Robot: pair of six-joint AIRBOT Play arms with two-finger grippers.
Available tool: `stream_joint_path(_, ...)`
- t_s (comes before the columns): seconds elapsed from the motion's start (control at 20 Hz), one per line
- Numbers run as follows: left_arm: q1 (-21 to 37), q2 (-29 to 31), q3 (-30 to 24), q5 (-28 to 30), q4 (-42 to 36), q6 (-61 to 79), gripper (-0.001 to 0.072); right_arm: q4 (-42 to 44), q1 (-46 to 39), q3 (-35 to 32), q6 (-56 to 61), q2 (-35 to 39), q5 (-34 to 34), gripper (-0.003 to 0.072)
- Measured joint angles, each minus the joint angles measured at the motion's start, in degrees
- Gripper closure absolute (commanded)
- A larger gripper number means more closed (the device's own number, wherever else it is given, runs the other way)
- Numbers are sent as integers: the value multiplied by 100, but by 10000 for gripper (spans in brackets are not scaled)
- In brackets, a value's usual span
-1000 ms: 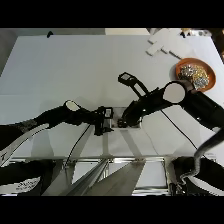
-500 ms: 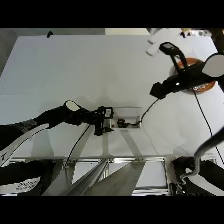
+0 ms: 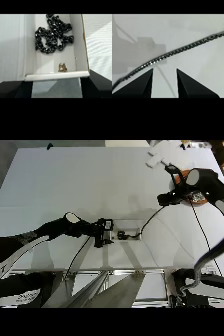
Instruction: Fold the box and place the chain.
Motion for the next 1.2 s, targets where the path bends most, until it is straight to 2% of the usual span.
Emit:
stream_joint_path(0.45, 0, 0, 0, 0, -2, 0, 697, -181, -17, -55, 402, -654, -293, 396)
stream_joint_path(0.65, 0, 0, 0, 0, 0, 2, 697, -199, -15, -70, 503, -719, -463, 419)
stream_joint_path(0.75, 0, 0, 0, 0, 0, 2, 697, -210, -15, -74, 529, -732, -496, 468)
stream_joint_path(1.2, 0, 0, 0, 0, 0, 2, 697, -210, -15, -192, 616, -750, -586, 468)
